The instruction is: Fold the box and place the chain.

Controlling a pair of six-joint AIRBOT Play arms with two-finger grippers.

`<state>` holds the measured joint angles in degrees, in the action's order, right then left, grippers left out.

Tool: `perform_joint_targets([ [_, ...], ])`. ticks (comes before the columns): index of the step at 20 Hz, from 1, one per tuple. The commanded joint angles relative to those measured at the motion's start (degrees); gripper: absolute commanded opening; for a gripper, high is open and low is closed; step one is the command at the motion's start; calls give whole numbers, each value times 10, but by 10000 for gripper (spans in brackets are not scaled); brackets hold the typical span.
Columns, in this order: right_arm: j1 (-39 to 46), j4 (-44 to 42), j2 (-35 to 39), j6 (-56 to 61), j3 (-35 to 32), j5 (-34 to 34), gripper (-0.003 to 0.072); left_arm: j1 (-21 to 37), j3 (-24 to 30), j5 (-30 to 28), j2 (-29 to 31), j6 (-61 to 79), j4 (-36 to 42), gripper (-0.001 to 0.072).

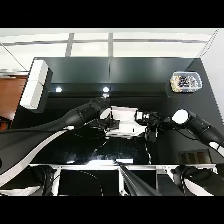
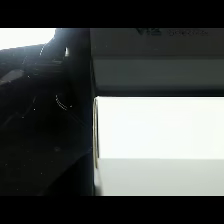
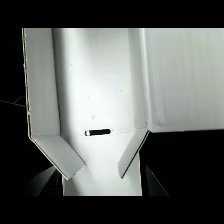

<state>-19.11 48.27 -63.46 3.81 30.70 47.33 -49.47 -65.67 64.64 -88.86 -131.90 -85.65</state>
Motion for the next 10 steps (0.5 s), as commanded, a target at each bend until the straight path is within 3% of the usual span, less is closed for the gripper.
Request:
perform_joint_targets([
  [1, -8, 0, -2, -2, 0, -5, 632, 0, -1, 1, 0, 1, 0, 26],
  [10, -17, -3, -2, -2, 0, 0, 629, 0, -1, 1, 0, 1, 0, 26],
])
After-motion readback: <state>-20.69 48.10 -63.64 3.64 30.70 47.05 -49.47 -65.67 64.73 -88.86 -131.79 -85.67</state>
